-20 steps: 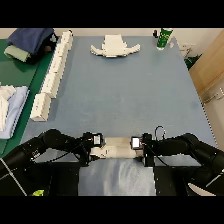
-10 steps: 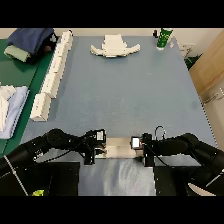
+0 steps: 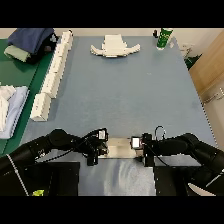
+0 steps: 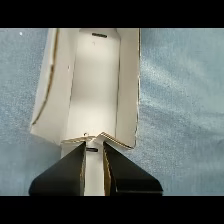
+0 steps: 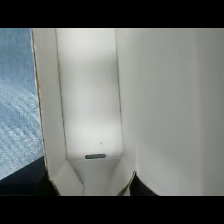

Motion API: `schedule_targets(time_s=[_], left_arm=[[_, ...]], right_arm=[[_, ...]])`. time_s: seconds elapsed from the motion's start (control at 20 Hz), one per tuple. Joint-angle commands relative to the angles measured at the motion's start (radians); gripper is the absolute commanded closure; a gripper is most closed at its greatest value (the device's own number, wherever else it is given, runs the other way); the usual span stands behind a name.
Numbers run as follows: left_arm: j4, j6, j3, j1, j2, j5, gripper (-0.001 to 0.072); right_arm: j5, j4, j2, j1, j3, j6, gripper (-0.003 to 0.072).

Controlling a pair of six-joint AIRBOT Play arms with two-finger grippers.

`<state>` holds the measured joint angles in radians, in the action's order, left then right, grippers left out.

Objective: Fold the box.

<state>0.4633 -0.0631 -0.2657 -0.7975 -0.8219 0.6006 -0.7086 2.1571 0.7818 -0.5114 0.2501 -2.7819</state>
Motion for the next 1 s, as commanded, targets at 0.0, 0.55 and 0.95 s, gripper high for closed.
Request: schedule_targets(time_s=[0.0,0.55,0.95], left_arm=[[-0.033,0.005,-0.003,-0.036,-0.023,-0.052,0.0543],[-0.059,0.047,-0.003,-0.084,-0.041,-0.094,0.0092],[0.17,-0.256,-0.023,-0.08,-0.018,-0.084,0.0665]], right_arm=[[0.0,0.0,0.0,0.001,0.0,0.0,0.0259],[0.0,0.0,0.0,0.001,0.0,0.0,0.0259],[0.0,0.0,0.0,0.001,0.0,0.0,0.0259]])
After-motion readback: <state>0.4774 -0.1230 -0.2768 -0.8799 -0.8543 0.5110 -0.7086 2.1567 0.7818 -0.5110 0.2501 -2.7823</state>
